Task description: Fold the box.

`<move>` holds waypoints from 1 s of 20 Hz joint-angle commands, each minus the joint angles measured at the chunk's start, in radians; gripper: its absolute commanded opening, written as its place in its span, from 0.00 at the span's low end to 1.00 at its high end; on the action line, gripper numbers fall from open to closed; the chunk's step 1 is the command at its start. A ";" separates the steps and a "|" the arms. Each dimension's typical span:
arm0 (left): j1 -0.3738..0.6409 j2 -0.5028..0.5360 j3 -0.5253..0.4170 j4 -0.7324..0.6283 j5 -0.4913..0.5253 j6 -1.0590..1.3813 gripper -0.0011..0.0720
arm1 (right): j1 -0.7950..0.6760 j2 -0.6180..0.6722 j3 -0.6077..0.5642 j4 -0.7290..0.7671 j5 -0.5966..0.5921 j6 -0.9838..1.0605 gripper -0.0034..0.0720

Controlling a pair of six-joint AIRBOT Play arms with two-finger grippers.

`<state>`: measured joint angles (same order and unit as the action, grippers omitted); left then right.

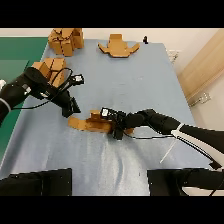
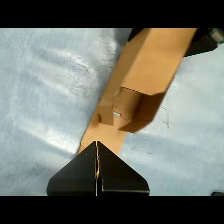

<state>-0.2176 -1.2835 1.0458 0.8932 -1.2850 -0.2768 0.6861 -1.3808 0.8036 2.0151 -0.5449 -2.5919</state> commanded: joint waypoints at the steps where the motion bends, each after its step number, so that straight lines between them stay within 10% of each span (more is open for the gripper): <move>1: -0.023 0.140 -0.087 -0.028 0.000 0.026 0.03 | -0.001 0.001 0.000 -0.004 -0.004 -0.002 0.27; 5: -0.175 0.241 -0.191 -0.104 0.038 0.060 0.03 | -0.001 0.001 0.000 -0.003 -0.006 -0.020 0.27; 10: -0.315 0.129 -0.175 -0.156 0.575 0.103 0.03 | -0.001 0.000 -0.001 -0.003 -0.017 -0.020 0.27; 15: -0.316 -0.199 -0.012 -0.087 0.543 0.093 0.03 | 0.000 0.001 0.000 -0.001 -0.021 -0.020 0.27; 20: -0.318 -0.361 0.203 0.068 0.146 -0.043 0.03 | 0.000 0.000 -0.001 -0.001 -0.043 -0.019 0.27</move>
<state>-0.5323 -1.5547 1.1496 0.8719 -0.9463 -0.2485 0.6857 -1.3811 0.8032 2.0132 -0.5667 -2.6110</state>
